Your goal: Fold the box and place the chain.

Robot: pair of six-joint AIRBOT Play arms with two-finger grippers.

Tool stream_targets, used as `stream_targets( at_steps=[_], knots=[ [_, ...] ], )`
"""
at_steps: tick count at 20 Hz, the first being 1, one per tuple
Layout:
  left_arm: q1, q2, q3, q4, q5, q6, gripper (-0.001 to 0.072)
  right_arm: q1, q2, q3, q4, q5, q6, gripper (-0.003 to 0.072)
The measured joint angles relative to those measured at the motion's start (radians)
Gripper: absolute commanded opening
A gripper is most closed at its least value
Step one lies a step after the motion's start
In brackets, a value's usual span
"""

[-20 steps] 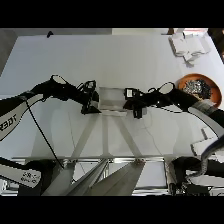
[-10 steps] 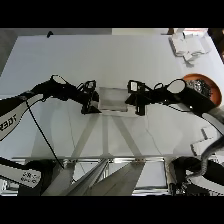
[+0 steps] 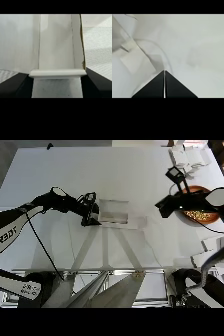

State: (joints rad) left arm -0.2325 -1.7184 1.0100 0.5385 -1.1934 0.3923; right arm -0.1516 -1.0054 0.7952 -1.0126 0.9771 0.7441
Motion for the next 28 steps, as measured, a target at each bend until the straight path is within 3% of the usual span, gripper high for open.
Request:
stream_targets(
  at_steps=[3,7,15,23,24,26,28],
  knots=[
    [0.0,0.0,0.0,0.0,0.0,0.0,0.0337,-0.081,-0.006,-0.06,-0.033,0.057,0.132,0.0006],
    [0.0,0.0,0.0,0.0,0.0,0.0,0.0337,-0.119,-0.061,-0.172,0.05,0.072,0.196,0.0005],
    [0.0,0.0,0.0,0.0,0.0,0.0,0.0337,-0.047,-0.254,-0.238,0.316,-0.047,0.111,0.0004],
    [0.0,0.0,0.0,0.0,0.0,0.0,0.0337,0.05,-0.362,-0.243,0.586,-0.109,-0.023,0.0008],
    [0.0,0.0,0.0,0.0,0.0,0.0,0.0337,0.058,-0.366,-0.243,0.61,-0.106,-0.028,0.0018],
    [0.0,0.0,0.0,0.0,0.0,0.0,0.0337,0.069,-0.371,-0.243,0.658,-0.096,-0.044,0.0252],
    [0.0,0.0,0.0,0.0,0.0,0.0,0.0337,0.075,-0.373,-0.243,0.715,-0.078,-0.064,0.028]
  ],
)
